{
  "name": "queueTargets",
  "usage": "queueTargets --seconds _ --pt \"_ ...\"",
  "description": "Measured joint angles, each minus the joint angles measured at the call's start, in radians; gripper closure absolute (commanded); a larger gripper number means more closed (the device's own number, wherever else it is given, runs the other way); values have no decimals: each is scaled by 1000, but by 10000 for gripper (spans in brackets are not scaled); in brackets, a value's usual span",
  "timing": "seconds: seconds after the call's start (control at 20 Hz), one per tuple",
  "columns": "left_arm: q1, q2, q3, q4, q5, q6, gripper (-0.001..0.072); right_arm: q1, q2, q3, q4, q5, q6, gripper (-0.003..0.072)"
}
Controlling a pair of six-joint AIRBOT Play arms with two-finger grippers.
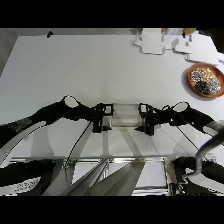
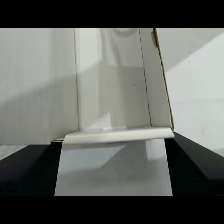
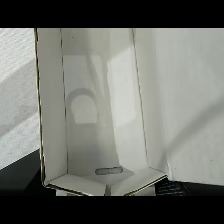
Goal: Fold the box and place the chain.
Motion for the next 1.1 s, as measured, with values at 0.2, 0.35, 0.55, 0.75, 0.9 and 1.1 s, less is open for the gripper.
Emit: queueTargets --seconds 0.2,0.35,0.55,0.75,0.9,1.1 --pt "-8 -22 0 -39 3 24 11 0 0 0 0 0 0 349" --pt "-25 -41 0 -81 13 72 16 0 0 0 0 0 0 349" --pt "-36 -66 0 -111 24 93 415 0 0 0 0 0 0 349" --pt "-39 -75 0 -116 23 101 580 0 0 0 -2 0 -2 349" --pt "-39 -77 0 -117 21 102 580 0 0 0 -1 0 -2 349" --pt "-39 -77 0 -117 22 104 580 0 0 0 -1 0 0 349"
